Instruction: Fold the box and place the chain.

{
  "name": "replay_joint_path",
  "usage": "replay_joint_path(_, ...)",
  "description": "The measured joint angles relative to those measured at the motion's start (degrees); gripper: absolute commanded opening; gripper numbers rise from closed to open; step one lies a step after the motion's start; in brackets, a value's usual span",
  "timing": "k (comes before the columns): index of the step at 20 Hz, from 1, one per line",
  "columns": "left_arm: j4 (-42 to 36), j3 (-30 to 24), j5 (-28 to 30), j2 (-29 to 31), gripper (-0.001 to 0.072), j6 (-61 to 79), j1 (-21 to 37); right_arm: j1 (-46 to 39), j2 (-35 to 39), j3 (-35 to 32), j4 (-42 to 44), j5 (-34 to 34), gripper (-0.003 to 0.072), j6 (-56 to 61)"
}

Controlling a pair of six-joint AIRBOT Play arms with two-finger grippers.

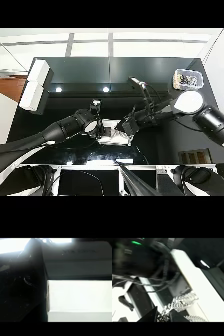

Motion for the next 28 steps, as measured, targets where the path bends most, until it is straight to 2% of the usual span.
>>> replay_joint_path(1, 0.00, 0.00, -0.02, 0.00, 0.0032, 0.02, 0.00, 0.07, -0.17, -1.18, -0.48, -1.01, 0.0064, 0.02)
replay_joint_path(3, -0.02, 0.00, -0.02, 0.00, 0.0031, 0.00, 0.00, 0.17, -0.39, -2.75, -0.72, -2.69, 0.0611, 0.26)
replay_joint_path(4, 0.00, 0.00, -0.04, 0.00, 0.0031, 0.02, 0.00, -0.02, -0.44, -3.21, -0.79, -3.08, 0.0643, 0.59)
replay_joint_path(6, -0.02, 0.00, -0.09, 0.00, 0.0031, -0.02, 0.00, -1.42, -0.46, -3.32, -0.70, -2.36, 0.0643, 0.96)
replay_joint_path(9, 0.00, 0.00, -0.09, 0.00, 0.0030, -0.02, 0.00, -7.23, 1.27, -2.60, -1.22, 3.13, 0.0643, -0.24)
replay_joint_path(13, 0.00, 0.00, -0.20, 0.00, 0.0030, -0.02, 0.00, -18.99, 6.36, -3.26, -9.01, 8.74, 0.0644, -6.56)
replay_joint_path(14, 0.04, 0.00, -0.31, 0.00, 0.0030, -0.02, 0.00, -21.51, 7.30, -4.46, -11.34, 8.52, 0.0686, -8.87)
replay_joint_path(15, 0.26, 0.00, -0.31, 0.00, 0.0029, -0.11, 0.00, -23.23, 7.93, -6.14, -13.00, 7.32, 0.0709, -11.08)
replay_joint_path(18, 0.92, 0.00, -0.55, 0.00, 0.0029, -0.59, 0.00, -24.87, 8.96, -13.31, -15.43, 0.33, 0.0709, -20.48)
replay_joint_path(22, 1.57, 0.00, -1.11, 0.00, 0.0029, -1.25, 0.00, -20.85, 9.16, -21.55, -16.41, -8.26, 0.0708, -38.80)
replay_joint_path(28, 2.38, 0.00, -1.29, 0.02, 0.0029, -1.66, 0.00, -13.88, 5.38, -25.70, -16.11, -14.36, 0.0708, -59.39)
